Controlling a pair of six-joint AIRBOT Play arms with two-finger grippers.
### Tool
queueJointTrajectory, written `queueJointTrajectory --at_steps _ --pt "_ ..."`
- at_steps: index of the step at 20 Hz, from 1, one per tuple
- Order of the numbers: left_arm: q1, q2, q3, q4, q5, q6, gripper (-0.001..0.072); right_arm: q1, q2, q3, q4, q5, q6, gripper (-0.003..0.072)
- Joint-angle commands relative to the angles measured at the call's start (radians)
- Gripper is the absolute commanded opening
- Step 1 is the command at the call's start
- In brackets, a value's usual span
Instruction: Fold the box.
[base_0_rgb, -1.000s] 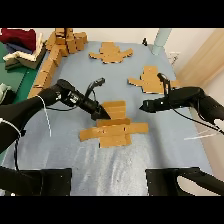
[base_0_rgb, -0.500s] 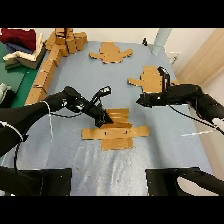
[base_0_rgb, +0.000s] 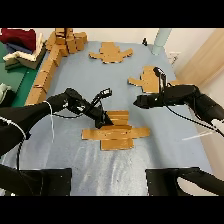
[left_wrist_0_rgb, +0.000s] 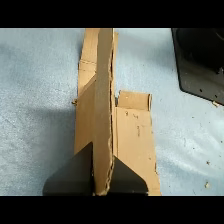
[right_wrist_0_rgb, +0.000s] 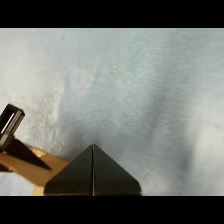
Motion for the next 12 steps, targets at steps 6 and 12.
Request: queueJointTrajectory --at_steps 6,12 --pt "-0.001 -0.002 0.000 0.005 0.001 0.002 0.0015 0.273 0.249 -0.056 -0.448 -0.283 0.202 0.0003" --pt "-0.001 -0.002 0.000 0.005 0.002 0.001 0.0014 0.797 0.322 -0.309 -0.687 -0.056 0.041 0.0549"
